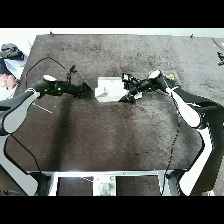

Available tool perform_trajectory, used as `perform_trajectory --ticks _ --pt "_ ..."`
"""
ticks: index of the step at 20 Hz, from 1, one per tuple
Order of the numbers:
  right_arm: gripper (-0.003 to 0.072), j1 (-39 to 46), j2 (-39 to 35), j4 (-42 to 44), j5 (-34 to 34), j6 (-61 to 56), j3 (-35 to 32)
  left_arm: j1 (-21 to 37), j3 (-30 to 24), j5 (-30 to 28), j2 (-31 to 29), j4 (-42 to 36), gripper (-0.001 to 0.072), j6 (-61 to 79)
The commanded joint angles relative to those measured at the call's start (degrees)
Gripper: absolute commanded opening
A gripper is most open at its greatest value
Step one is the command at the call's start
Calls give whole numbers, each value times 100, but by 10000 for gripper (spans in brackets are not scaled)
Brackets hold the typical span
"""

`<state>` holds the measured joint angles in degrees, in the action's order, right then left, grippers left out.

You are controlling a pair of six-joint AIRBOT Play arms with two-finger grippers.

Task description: Fold the box and place the chain.

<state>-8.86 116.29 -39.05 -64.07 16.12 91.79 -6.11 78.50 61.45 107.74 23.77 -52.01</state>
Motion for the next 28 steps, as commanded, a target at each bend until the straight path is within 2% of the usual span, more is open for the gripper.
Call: perform_trajectory --ticks 1,7,11,15,20,23,28 --pt "461 -7 0 2 0 -2 0 -4 234 332 -2 -13 355 -7" --pt "461 -7 0 2 -4 -2 0 -142 234 210 -28 -24 355 -31" --pt "461 -4 0 2 2 -2 0 -212 393 352 -31 103 356 -219" --pt "461 -9 0 2 0 -2 0 -557 892 278 -31 1161 355 -1143" --pt "461 -9 0 2 -2 -2 0 -918 1294 249 -28 2087 355 -2015" --pt "461 -9 0 2 0 -2 0 -1108 1473 203 -28 2712 355 -2625" --pt "461 -9 0 2 0 -2 0 -1388 1526 -116 -28 3305 354 -3285"
